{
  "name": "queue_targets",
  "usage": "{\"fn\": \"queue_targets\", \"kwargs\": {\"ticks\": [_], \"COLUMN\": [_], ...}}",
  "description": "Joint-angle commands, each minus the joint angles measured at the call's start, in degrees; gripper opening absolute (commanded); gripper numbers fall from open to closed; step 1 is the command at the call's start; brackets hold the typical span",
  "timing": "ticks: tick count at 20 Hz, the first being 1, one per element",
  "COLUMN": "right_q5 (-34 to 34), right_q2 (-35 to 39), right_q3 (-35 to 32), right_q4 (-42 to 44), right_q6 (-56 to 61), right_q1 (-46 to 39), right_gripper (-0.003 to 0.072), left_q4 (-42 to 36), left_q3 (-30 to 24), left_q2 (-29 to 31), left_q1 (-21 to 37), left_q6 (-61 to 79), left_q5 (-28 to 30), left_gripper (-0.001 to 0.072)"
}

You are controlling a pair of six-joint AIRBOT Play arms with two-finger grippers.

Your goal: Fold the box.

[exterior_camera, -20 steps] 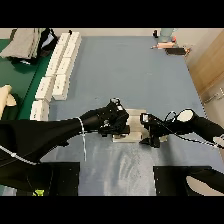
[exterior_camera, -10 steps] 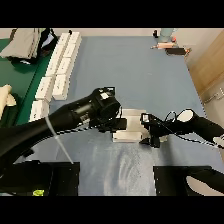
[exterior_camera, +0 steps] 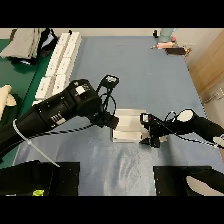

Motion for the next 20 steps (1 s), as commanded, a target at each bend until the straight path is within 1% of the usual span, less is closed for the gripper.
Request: {"fn": "queue_targets", "kwargs": {"ticks": [1, 2, 4, 5, 6, 7, 8, 11, 13, 14, 17, 20], "right_q5": [0.0, 0.0, 0.0, 0.0, 0.0, 0.0, 0.0, 0.0, 0.0, 0.0, 0.0, 0.0], "right_q2": [0.0, 0.0, 0.0, 0.0, 0.0, 0.0, 0.0, 0.0, 0.0, 0.0, 0.0, 0.0], "right_q3": [0.0, 0.0, 0.0, 0.0, 0.0, 0.0, 0.0, 0.0, 0.0, 0.0, 0.0, 0.0], "right_q4": [0.0, 0.0, 0.0, 0.0, 0.0, 0.0, 0.0, 0.0, 0.0, 0.0, 0.0, 0.0], "right_q6": [0.0, 0.0, 0.0, 0.0, 0.0, 0.0, 0.0, 0.0, 0.0, 0.0, 0.0, 0.0], "right_q1": [0.0, 0.0, 0.0, 0.0, 0.0, 0.0, 0.0, 0.0, 0.0, 0.0, 0.0, 0.0], "right_gripper": [0.0544, 0.0544, 0.0544, 0.0544, 0.0544, 0.0544, 0.0544, 0.0544, 0.0544, 0.0543, 0.0544, 0.0544], "left_q4": [-12.4, -17.2, -23.1, -26.1, -29.9, -34.8, -39.9, -52.6, -60.0, -62.7, -67.4, -70.9], "left_q3": [-4.8, -8.0, -14.9, -18.0, -21.0, -24.1, -27.2, -34.8, -38.5, -39.7, -40.5, -39.9], "left_q2": [2.6, 3.8, 6.2, 7.0, 7.5, 7.6, 7.5, 7.5, 7.3, 6.9, 3.8, 0.0], "left_q1": [8.6, 12.1, 18.1, 20.5, 22.7, 24.7, 26.1, 26.6, 26.5, 26.5, 25.6, 23.1], "left_q6": [33.6, 42.4, 58.4, 68.1, 78.0, 85.8, 92.6, 112.6, 123.3, 126.1, 128.0, 131.0], "left_q5": [4.2, 6.5, 12.0, 13.6, 15.2, 18.1, 21.9, 29.2, 31.1, 31.9, 35.0, 36.1], "left_gripper": [0.0012, 0.0011, 0.0014, 0.0016, 0.0113, 0.0552, 0.0704, 0.0704, 0.0704, 0.0704, 0.0705, 0.0704]}}
